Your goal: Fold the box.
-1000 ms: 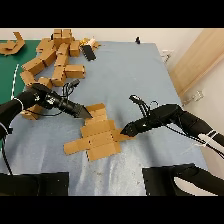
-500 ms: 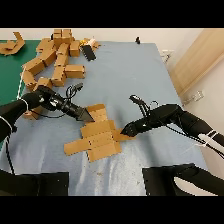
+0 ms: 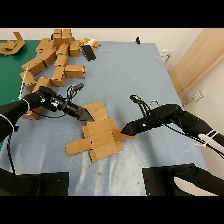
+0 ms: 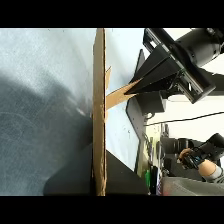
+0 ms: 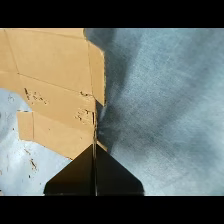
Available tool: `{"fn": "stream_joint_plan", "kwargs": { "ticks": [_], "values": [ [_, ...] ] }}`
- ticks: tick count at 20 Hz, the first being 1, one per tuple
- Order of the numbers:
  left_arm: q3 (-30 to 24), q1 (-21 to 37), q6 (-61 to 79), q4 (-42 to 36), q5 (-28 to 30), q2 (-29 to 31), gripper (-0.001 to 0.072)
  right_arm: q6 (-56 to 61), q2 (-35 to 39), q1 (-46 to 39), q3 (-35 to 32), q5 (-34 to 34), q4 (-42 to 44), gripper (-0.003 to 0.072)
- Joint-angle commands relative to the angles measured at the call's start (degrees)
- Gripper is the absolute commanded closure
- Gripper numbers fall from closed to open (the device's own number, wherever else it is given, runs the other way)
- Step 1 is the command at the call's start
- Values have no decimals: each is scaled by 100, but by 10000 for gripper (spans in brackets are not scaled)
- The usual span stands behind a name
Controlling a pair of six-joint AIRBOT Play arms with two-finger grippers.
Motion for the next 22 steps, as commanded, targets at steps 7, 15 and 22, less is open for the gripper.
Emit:
{"fn": "stream_joint_plan", "kwargs": {
  "ticks": [7, 15, 22],
  "values": [
    [2, -326, 378, 85, 420, 260, 699, 2146, 13, -269, 435, -76, -1648, 341],
    [-704, -1322, 1910, 63, 2306, 1558, 698, 2706, 382, -1047, 1351, -251, -2190, 341],
    [-1123, -1749, 3143, 153, 2277, 1792, 698, 2957, 210, -1036, 1335, 179, -2122, 342]
  ]
}}
